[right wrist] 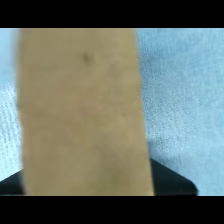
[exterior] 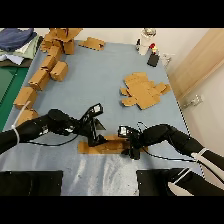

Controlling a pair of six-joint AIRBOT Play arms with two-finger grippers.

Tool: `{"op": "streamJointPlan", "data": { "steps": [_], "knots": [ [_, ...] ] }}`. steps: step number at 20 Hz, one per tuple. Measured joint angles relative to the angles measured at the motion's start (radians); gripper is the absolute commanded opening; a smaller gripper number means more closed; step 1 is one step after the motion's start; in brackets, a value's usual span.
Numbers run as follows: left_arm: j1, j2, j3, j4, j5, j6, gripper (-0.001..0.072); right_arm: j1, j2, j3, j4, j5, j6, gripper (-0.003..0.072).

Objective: Fold the box.

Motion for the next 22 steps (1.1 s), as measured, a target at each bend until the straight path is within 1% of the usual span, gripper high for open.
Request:
{"op": "streamJointPlan", "data": {
  "steps": [2, 3, 4, 5, 6, 8, 10, 11, 12, 13, 15, 17, 20, 22],
  "knots": [
    [0.044, 0.046, 0.000, 0.110, -0.020, -0.143, 0.0674, 0.000, 0.000, 0.000, 0.000, 0.000, 0.000, 0.0517],
    [0.064, 0.072, 0.000, 0.167, -0.039, -0.217, 0.0661, 0.000, 0.000, 0.000, 0.000, 0.000, 0.000, 0.0517],
    [0.086, 0.101, 0.000, 0.226, -0.067, -0.302, 0.0602, 0.000, 0.000, 0.000, 0.000, 0.000, 0.000, 0.0517],
    [0.100, 0.127, 0.000, 0.274, -0.100, -0.386, 0.0389, 0.000, 0.000, 0.000, 0.000, 0.000, 0.000, 0.0517],
    [0.108, 0.153, 0.000, 0.315, -0.149, -0.476, 0.0005, 0.000, 0.000, 0.000, 0.000, 0.000, 0.000, 0.0517],
    [0.120, 0.188, 0.000, 0.368, -0.250, -0.661, 0.0011, 0.000, 0.000, 0.000, -0.001, 0.000, 0.000, 0.0517],
    [0.111, 0.208, -0.010, 0.376, -0.314, -0.879, 0.0011, 0.000, 0.000, 0.000, -0.001, 0.000, 0.000, 0.0517],
    [0.093, 0.212, -0.021, 0.350, -0.328, -0.966, 0.0011, 0.000, 0.000, 0.000, -0.001, 0.000, 0.000, 0.0517],
    [0.064, 0.216, -0.037, 0.296, -0.325, -1.040, 0.0011, 0.000, 0.000, 0.000, -0.001, 0.001, 0.000, 0.0517],
    [0.027, 0.216, -0.053, 0.227, -0.301, -1.096, 0.0011, 0.000, 0.000, 0.000, -0.001, 0.000, 0.000, 0.0517],
    [-0.064, 0.205, -0.079, 0.080, -0.216, -1.157, 0.0011, 0.000, 0.000, 0.000, -0.002, 0.001, 0.000, 0.0517],
    [-0.154, 0.188, -0.091, -0.040, -0.096, -1.175, 0.0011, 0.000, 0.000, 0.000, -0.002, 0.001, 0.000, 0.0517],
    [-0.257, 0.169, -0.100, -0.175, 0.134, -1.153, 0.0011, 0.000, 0.000, 0.000, -0.002, 0.001, 0.000, 0.0517],
    [-0.291, 0.163, -0.101, -0.240, 0.274, -1.126, 0.0011, 0.000, 0.000, 0.000, -0.004, 0.001, 0.000, 0.0517]
  ]
}}
